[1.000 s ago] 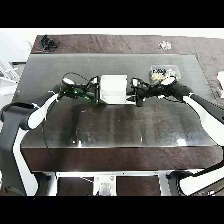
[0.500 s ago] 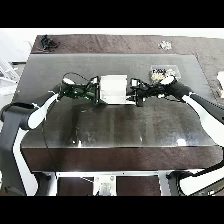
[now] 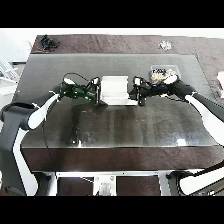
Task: Fold the box and place the chain.
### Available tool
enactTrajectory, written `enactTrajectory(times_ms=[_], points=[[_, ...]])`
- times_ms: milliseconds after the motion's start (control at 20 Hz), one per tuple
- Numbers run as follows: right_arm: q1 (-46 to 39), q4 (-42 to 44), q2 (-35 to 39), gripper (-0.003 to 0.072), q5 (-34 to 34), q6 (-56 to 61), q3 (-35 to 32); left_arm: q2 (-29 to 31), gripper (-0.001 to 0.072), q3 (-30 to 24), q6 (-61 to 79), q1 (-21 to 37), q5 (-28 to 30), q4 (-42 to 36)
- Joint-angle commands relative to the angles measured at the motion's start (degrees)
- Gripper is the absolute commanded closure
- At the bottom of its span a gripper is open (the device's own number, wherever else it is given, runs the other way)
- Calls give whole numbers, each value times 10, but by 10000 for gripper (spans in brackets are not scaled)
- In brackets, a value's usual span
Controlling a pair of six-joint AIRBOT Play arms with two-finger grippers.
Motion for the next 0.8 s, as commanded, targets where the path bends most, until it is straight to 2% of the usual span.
enactTrajectory(times_ms=[0, 200, 400, 550, 650, 750], points=[[-4, -29, 0, 379, 14, 2, 0, 0, 357, 0, 0, 0, 2, 0], [-3, -40, 0, 381, 13, 2, 1, 1, 357, 0, 0, 0, 2, 0], [5, 1, 0, 385, 12, -1, 3, 0, 357, 0, 0, 0, 2, 0], [16, 12, 0, 430, 4, -5, 3, 0, 357, 0, 0, 0, 2, 0], [26, 23, 0, 492, -2, -5, 3, 1, 357, 0, 0, 0, 2, 0], [37, 40, 0, 491, -5, -16, 3, 0, 357, 0, 0, 0, 2, 0]])
